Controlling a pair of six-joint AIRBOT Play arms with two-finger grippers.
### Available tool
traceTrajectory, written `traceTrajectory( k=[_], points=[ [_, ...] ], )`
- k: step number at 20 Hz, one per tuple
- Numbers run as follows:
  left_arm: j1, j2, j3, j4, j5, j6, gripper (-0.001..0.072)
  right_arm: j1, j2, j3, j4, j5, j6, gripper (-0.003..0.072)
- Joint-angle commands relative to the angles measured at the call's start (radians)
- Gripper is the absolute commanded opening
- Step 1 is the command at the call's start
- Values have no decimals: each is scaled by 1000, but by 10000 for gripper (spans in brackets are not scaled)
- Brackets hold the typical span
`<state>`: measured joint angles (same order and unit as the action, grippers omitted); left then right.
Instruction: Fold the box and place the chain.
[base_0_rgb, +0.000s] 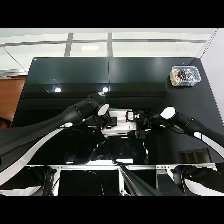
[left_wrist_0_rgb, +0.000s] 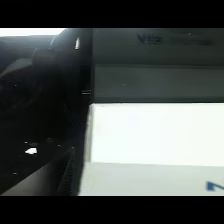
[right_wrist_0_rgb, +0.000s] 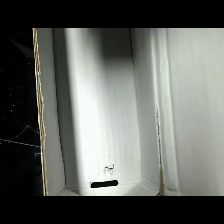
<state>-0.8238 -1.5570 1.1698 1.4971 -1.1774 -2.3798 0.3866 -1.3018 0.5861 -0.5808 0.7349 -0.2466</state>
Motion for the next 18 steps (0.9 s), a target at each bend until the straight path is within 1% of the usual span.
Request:
traceTrajectory(
  k=[1,2,6,10,18],
  points=[
    [4,1,0,-10,21,-26,113,0,0,1,1,0,0,169],
    [3,1,0,-10,26,-31,26,0,0,1,1,0,0,169],
    [2,1,0,3,22,-29,27,0,0,1,1,0,0,169],
    [2,1,0,13,-10,-30,28,0,0,1,1,0,0,169],
    [2,1,0,12,-10,-29,29,0,0,1,1,1,0,169]
  ],
)
